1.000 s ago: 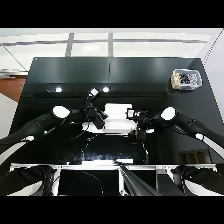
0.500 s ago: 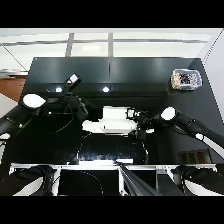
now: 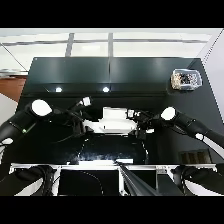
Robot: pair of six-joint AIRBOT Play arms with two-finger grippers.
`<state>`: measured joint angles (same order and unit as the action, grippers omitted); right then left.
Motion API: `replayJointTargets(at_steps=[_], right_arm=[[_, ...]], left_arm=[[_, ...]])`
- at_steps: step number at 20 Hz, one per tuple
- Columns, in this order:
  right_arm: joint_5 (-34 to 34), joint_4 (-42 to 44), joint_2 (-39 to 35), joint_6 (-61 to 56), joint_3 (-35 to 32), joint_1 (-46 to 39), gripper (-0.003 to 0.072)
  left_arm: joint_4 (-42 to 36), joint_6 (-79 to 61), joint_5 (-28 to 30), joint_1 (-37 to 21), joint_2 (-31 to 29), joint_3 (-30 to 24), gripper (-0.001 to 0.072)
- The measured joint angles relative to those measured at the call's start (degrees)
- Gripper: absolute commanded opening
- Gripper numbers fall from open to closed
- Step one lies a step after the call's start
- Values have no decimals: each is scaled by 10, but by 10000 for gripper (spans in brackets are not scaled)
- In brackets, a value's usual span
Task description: Fold the box and place the chain.
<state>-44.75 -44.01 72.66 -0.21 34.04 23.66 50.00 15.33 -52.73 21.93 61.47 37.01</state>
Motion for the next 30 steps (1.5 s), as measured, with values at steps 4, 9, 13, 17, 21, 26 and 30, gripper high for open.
replayJointTargets(at_steps=[4,9,13,17,21,26,30], right_arm=[[0,0,0,0,0,0,402],[0,0,0,0,0,0,402],[0,0,0,0,0,0,402],[0,0,0,0,0,0,402],[0,0,0,0,0,0,402],[0,0,0,0,0,0,402],[0,0,0,0,0,0,402]], left_arm=[[13,-47,74,54,22,-21,705],[10,-59,141,79,54,-26,682],[-5,-60,148,84,65,-27,556],[-21,-62,152,87,75,-27,472],[-42,-64,153,87,81,-27,327],[-78,-64,149,87,83,-27,213],[-113,-73,147,87,89,-27,214]])
